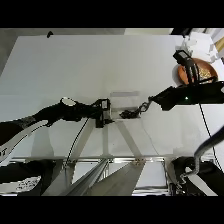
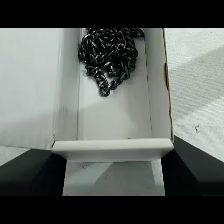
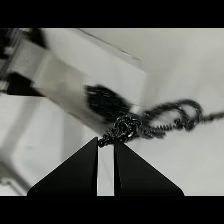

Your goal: Fold the box and place the chain.

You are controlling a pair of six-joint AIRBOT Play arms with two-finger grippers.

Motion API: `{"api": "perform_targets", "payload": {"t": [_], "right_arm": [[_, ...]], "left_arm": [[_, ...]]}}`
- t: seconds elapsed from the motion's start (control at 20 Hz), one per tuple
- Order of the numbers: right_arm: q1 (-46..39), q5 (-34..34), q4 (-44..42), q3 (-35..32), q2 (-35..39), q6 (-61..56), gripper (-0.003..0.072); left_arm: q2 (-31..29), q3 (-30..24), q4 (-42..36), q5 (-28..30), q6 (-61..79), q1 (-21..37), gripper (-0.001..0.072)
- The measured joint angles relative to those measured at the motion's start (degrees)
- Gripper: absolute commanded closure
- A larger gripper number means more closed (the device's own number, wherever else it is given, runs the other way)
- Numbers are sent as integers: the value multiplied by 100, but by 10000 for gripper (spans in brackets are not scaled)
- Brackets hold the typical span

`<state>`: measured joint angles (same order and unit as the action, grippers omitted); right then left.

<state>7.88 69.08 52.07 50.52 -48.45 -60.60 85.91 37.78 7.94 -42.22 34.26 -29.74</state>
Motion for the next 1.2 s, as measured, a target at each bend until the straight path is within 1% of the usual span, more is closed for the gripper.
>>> {"api": "perform_targets", "payload": {"t": [0.2,0.35,0.45,0.6,0.75,0.95,1.05,1.2], "right_arm": [[0,328,-1261,0,109,551,676],[0,398,-1862,0,138,831,675],[0,348,-2225,-20,144,1056,676],[0,35,-2754,-162,146,1482,675],[0,-407,-2981,-496,81,1794,676],[28,-796,-3086,-1047,-179,2138,677],[175,-1056,-3119,-1290,-376,2330,677],[678,-1502,-3156,-1478,-745,2629,675]], "left_arm": [[0,0,0,-2,0,0,698],[0,0,0,0,2,0,698],[0,0,0,0,0,0,698],[0,0,0,0,0,0,698],[0,0,0,-2,0,0,698],[0,0,0,0,2,0,698],[0,0,0,-2,0,0,698],[0,0,0,0,2,0,698]]}}
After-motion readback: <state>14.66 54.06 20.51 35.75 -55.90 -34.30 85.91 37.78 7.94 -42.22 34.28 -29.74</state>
